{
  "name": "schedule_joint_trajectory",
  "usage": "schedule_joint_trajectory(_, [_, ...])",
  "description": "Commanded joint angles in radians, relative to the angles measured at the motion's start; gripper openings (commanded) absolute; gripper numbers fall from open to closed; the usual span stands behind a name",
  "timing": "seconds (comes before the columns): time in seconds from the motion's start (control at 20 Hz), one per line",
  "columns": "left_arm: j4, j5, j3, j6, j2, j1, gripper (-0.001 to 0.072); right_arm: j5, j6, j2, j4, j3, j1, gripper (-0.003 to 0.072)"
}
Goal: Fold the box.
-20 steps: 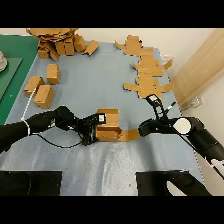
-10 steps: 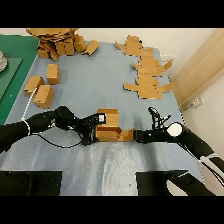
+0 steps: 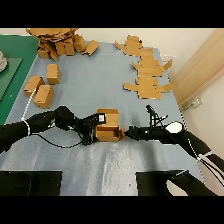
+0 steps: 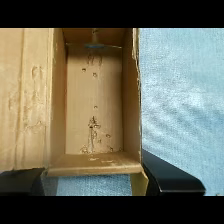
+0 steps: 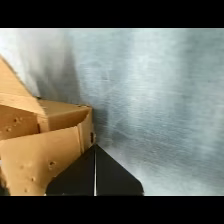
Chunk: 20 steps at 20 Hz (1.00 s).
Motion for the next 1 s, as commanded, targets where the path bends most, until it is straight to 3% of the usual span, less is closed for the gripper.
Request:
schedule_joint_trajectory(0.0, [0.000, 0.000, 0.000, 0.000, 0.001, 0.000, 0.0393, 0.019, -0.019, 0.067, 0.029, 0.001, 0.001, 0.0177])
schedule_joint_trajectory(0.1, [0.000, 0.000, 0.000, 0.000, 0.001, 0.000, 0.0393, 0.027, -0.019, 0.081, 0.030, 0.001, 0.001, 0.0217])
schedule_joint_trajectory(0.15, [0.000, 0.000, 0.000, 0.000, 0.001, 0.000, 0.0393, 0.035, -0.019, 0.081, 0.031, 0.001, 0.001, 0.0312])
schedule_joint_trajectory(0.3, [0.000, 0.000, 0.000, 0.000, 0.001, 0.000, 0.0393, 0.048, -0.023, 0.079, 0.032, 0.001, 0.001, 0.0316])
schedule_joint_trajectory(0.4, [0.000, 0.000, 0.000, 0.000, 0.001, 0.000, 0.0393, 0.039, -0.043, 0.079, 0.035, 0.001, 0.019, 0.0373])
schedule_joint_trajectory(0.65, [0.000, 0.000, 0.000, 0.000, 0.001, 0.000, 0.0393, -0.034, -0.043, -0.021, 0.043, 0.010, 0.120, 0.0372])
schedule_joint_trajectory(0.8, [0.000, 0.000, 0.000, 0.000, 0.001, 0.000, 0.0393, -0.063, -0.036, -0.060, 0.017, 0.072, 0.194, 0.0372])
schedule_joint_trajectory(0.95, [0.000, 0.000, 0.000, 0.000, 0.001, 0.000, 0.0393, -0.099, 0.150, -0.060, -0.138, 0.124, 0.257, 0.0371])
